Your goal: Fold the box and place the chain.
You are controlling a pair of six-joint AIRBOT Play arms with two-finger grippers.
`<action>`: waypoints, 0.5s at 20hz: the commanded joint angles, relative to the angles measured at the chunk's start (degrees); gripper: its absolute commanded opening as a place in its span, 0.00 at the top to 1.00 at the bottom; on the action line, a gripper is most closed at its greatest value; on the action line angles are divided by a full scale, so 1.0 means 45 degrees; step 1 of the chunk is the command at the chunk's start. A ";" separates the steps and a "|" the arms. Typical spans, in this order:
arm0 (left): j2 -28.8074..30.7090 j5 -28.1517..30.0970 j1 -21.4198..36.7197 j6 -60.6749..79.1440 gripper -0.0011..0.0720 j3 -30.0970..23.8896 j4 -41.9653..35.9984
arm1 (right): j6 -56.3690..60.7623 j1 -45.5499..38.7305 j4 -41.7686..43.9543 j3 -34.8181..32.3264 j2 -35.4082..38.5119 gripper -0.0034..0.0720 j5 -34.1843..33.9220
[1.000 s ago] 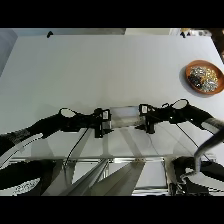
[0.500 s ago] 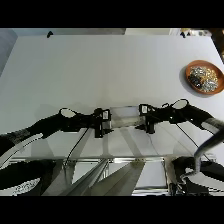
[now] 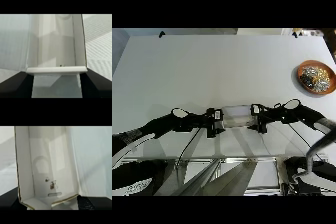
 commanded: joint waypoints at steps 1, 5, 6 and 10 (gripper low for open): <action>0.0000 -0.0073 0.0000 0.0000 0.80 0.0010 0.0049 | 0.1375 -0.0010 -0.0568 0.0015 0.0568 0.16 0.0102; 0.0000 -0.0073 0.0000 0.0000 0.80 0.0010 0.0049 | 0.3317 -0.0010 -0.3138 0.0015 0.1841 0.16 0.0345; 0.0000 -0.0078 0.0000 0.0000 0.80 0.0010 0.0049 | 0.3934 -0.0010 -0.3939 0.0015 0.2079 0.16 0.0520; 0.0000 -0.0073 0.0000 0.0000 0.80 0.0010 0.0049 | 0.5600 -0.0010 -0.5207 0.0015 0.3395 0.22 0.0937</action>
